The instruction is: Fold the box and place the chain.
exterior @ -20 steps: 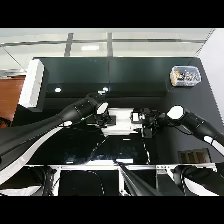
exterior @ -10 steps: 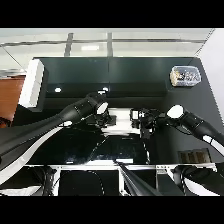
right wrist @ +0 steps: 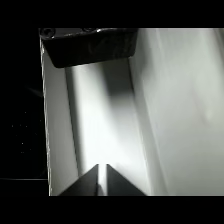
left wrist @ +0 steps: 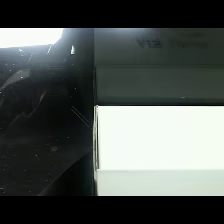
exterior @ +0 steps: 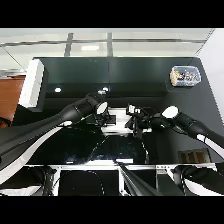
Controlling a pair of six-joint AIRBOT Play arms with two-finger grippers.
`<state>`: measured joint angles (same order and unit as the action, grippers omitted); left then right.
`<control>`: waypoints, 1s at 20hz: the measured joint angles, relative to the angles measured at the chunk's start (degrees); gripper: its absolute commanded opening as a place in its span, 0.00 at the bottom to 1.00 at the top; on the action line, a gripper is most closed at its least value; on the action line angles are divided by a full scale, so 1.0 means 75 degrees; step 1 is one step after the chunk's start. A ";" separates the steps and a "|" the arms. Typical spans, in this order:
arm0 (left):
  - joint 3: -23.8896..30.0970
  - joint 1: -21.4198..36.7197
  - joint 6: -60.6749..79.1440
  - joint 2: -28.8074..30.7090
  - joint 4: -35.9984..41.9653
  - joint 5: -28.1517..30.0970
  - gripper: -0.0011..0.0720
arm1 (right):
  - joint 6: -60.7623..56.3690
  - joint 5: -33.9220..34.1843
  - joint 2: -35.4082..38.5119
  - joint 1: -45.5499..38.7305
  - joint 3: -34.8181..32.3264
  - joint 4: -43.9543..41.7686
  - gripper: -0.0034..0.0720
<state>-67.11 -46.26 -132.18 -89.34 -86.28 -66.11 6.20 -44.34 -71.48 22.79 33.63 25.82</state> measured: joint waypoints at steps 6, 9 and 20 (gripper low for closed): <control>0.0003 0.0000 -0.0015 0.0000 0.0000 0.0003 0.06 | -0.0886 0.0058 0.0003 -0.0061 0.0000 0.0137 0.07; 0.0003 0.0000 -0.0017 0.0000 0.0003 0.0012 0.06 | -0.1562 -0.0029 0.0221 -0.0227 0.0000 0.0280 0.06; 0.0000 -0.0003 -0.0009 0.0000 0.0006 -0.0006 0.06 | -0.8376 -0.1725 0.2702 -0.4316 -0.0160 0.3133 0.06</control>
<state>-67.11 -46.28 -132.25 -89.34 -86.24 -66.15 -56.62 -57.28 -51.22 -9.58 32.42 49.32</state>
